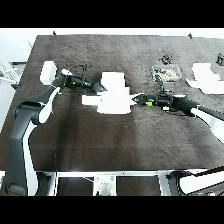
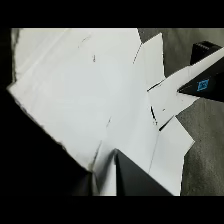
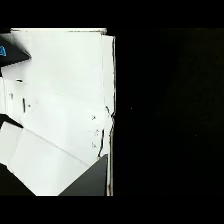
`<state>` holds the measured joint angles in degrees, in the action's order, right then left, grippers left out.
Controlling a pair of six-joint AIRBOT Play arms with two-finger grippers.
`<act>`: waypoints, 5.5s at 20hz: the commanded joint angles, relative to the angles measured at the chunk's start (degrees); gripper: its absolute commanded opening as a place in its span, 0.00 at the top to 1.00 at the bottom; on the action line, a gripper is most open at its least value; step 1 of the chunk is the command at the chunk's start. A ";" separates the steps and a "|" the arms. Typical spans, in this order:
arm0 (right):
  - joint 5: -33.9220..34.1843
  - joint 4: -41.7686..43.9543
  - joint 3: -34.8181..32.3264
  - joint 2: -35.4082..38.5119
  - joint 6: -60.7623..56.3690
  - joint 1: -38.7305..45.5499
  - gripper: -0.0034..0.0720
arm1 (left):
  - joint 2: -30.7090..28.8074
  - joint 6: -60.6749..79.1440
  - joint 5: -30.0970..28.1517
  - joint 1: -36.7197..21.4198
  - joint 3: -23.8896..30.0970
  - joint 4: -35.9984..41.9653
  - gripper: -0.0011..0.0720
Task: Fold the box and place the chain.
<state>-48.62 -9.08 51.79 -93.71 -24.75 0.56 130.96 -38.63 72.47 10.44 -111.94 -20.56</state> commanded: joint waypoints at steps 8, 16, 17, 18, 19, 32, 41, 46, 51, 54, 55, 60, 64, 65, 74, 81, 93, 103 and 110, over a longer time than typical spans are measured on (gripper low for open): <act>-0.68 0.11 -0.04 1.46 2.60 1.25 0.52 | 0.04 12.24 2.21 0.31 -0.04 3.19 0.96; -0.90 0.11 -0.04 8.11 2.95 8.22 0.40 | -0.20 35.01 12.68 0.31 0.04 8.22 0.96; -0.87 0.11 -0.07 8.11 2.95 8.50 0.40 | -0.28 36.52 12.79 0.31 0.15 8.17 0.96; -0.87 0.09 -0.07 8.11 2.97 8.48 0.40 | -0.39 38.03 13.05 0.31 0.17 8.17 0.96; -0.87 0.09 -0.07 8.11 2.97 8.48 0.40 | -0.57 39.19 13.09 0.31 0.28 8.11 0.96; -0.85 -0.02 -0.90 8.09 2.99 8.44 0.40 | -12.02 66.55 -3.04 -1.22 23.47 14.60 0.96; -0.90 0.57 -3.65 8.09 4.28 8.44 0.40 | -11.67 67.65 -3.23 -1.22 23.50 11.58 0.96; -0.90 0.55 -3.65 8.09 4.50 8.44 0.40 | -10.49 67.87 -3.19 -1.22 23.43 11.96 0.96; -0.90 0.74 -3.65 8.15 4.48 8.44 0.40 | -9.90 68.04 -3.30 -1.20 23.43 11.96 0.96; -0.92 1.79 -3.65 8.17 4.50 8.44 0.40 | -9.14 69.24 -2.84 -1.20 23.43 13.11 0.96; -0.92 2.12 -3.65 8.17 4.55 8.44 0.40 | -9.14 69.24 -2.84 -1.20 23.43 13.31 0.96; -3.85 5.97 -3.63 8.31 8.44 8.44 0.40 | -8.90 69.16 -2.89 -1.20 23.43 13.27 0.96; -11.41 7.10 -3.67 11.04 10.27 8.44 0.40 | -8.90 69.13 -2.97 -1.22 23.43 13.27 0.96; -13.20 7.04 -3.89 12.55 10.29 8.44 0.40 | -8.90 69.13 -3.06 -1.20 23.43 13.27 0.96; -6.10 -1.18 -14.19 21.68 46.97 0.04 0.34 | -8.96 69.11 -2.97 -1.22 23.43 13.31 0.96; 11.06 -10.10 -15.08 20.96 58.93 -10.56 0.14 | -8.96 69.11 -2.97 -1.22 23.43 13.33 0.96; 19.08 -9.25 -10.75 12.68 60.98 -16.52 0.04 | -8.96 69.11 -2.97 -1.22 23.43 13.33 0.96; 23.30 -5.97 -6.36 11.39 60.78 -16.52 0.04 | -8.96 69.11 -3.04 -1.22 23.43 13.33 0.96; 23.30 -7.15 -3.10 11.63 54.31 -14.84 0.04 | -8.96 69.11 -3.02 -1.22 23.43 13.33 0.96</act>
<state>-25.54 -15.44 47.55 -82.06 31.18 -15.11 122.02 30.46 69.43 9.21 -88.49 -7.22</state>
